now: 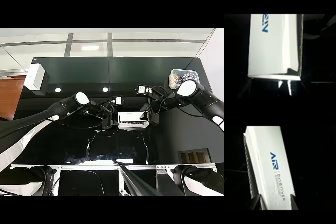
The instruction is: Fold the box and place the chain.
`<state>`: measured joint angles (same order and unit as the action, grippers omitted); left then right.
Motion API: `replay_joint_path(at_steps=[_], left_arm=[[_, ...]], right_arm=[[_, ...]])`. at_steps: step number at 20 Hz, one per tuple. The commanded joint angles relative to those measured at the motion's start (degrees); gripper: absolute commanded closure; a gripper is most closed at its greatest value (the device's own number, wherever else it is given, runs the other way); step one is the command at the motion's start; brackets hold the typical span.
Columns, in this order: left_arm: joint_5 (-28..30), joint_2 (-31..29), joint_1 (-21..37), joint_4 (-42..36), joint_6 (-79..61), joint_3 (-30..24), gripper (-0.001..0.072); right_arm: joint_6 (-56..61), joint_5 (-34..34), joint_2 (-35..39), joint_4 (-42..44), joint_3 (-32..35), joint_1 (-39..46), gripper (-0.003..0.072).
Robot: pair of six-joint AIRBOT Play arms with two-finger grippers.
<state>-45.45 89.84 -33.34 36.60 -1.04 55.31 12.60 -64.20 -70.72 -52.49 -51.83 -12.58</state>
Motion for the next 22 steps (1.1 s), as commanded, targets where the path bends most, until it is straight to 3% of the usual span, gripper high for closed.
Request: replay_joint_path(at_steps=[1,3,4,22], left_arm=[[0.0,0.0,0.0,0.0,0.0,0.0,0.0504],[0.0,0.0,0.0,0.0,0.0,0.0,0.0504],[0.0,0.0,0.0,0.0,0.0,0.0,0.0504],[0.0,0.0,0.0,0.0,0.0,0.0,0.0504]], right_arm=[[0.0,-1.2,-0.2,0.0,0.0,-0.1,0.0284],[0.1,-2.1,-0.2,0.0,0.0,-0.1,0.0305],[0.1,-2.8,-0.2,0.0,0.0,-0.1,0.0387],[1.2,-4.5,-0.2,0.6,0.0,-0.1,0.0379]])
